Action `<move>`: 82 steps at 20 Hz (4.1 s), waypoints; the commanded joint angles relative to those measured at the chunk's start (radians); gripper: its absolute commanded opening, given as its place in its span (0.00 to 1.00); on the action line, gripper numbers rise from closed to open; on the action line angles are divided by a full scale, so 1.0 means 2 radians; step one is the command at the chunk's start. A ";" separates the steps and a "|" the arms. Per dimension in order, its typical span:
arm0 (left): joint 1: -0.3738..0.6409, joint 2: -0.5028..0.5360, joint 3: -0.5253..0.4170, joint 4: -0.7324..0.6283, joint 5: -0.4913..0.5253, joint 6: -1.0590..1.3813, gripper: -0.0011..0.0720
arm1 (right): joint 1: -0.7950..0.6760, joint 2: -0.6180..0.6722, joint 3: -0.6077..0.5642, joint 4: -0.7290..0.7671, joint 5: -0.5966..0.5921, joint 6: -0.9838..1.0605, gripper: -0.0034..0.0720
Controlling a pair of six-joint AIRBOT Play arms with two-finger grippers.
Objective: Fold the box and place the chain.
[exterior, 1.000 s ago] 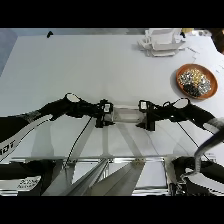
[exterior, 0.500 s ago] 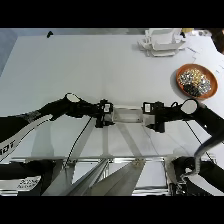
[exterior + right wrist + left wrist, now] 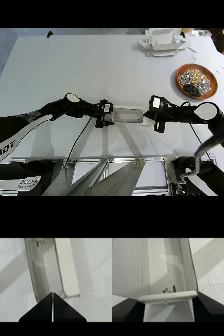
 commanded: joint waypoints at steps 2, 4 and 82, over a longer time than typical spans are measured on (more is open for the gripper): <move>0.000 0.000 0.000 0.000 0.000 0.000 0.13 | 0.000 -0.041 -0.001 0.116 -0.068 0.013 0.06; 0.000 0.000 0.000 0.000 0.000 0.000 0.13 | 0.000 -0.081 -0.001 0.148 -0.134 0.057 0.06; 0.000 0.000 0.000 0.000 0.000 0.000 0.13 | 0.021 -0.126 -0.027 0.057 -0.057 -0.104 0.49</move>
